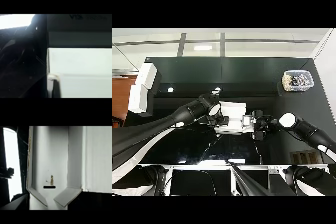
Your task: Fold the box and place the chain.
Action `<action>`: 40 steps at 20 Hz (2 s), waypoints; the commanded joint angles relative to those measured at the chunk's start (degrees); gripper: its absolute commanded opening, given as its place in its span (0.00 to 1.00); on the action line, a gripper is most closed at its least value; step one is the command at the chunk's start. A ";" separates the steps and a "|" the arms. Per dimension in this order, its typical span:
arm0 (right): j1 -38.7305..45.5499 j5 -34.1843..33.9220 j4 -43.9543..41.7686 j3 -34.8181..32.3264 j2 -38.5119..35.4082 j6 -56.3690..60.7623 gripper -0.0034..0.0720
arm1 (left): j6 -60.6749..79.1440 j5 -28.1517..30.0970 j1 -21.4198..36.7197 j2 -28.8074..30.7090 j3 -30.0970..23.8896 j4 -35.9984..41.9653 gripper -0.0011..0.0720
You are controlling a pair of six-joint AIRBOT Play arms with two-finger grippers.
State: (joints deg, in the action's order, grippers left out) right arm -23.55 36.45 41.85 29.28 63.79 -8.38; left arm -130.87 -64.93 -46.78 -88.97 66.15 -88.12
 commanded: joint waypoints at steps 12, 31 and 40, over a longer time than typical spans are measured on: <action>-0.39 -2.12 -20.85 0.04 4.17 -1.05 0.35 | -0.07 1.44 0.02 -0.02 0.04 0.35 0.05; 1.16 -0.39 -17.29 0.02 1.14 23.32 0.06 | 0.24 3.58 0.02 -0.02 -0.02 0.28 0.05; 42.80 21.20 7.65 0.90 -9.53 77.11 0.06 | 0.35 3.43 0.02 -0.02 -0.02 0.09 0.05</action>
State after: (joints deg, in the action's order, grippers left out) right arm 5.93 53.43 46.22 30.63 55.81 51.07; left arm -130.56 -61.84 -46.78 -88.97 66.15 -88.01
